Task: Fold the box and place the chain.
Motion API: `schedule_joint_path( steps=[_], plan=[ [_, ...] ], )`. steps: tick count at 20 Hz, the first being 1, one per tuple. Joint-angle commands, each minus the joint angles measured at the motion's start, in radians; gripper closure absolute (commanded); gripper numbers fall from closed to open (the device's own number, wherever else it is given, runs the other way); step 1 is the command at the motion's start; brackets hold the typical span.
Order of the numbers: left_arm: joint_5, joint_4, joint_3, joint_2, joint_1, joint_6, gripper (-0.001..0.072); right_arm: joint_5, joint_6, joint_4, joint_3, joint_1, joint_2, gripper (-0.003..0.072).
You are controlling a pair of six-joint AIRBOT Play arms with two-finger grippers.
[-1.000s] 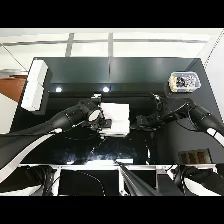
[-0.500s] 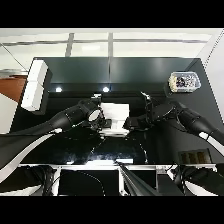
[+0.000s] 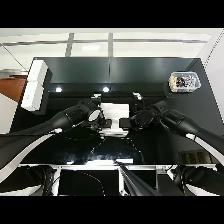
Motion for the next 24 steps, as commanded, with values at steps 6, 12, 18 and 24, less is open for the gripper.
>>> schedule_joint_path(
  steps=[6,12,18,24],
  plan=[
    [0.001,0.000,-0.001,0.000,0.001,0.000,0.0684,-0.164,0.298,-0.281,0.147,0.109,-0.065,0.0359],
    [0.001,0.001,-0.001,0.000,0.001,0.000,0.0683,-0.262,0.336,-0.301,0.222,0.124,-0.137,0.0396],
    [0.000,0.000,-0.001,0.000,0.001,0.000,0.0683,-0.242,0.370,-0.332,0.233,0.141,-0.163,0.0496],
    [0.000,0.000,-0.001,0.000,0.001,0.000,0.0683,-0.246,0.382,-0.338,0.233,0.141,-0.182,0.0494]
  ],
)
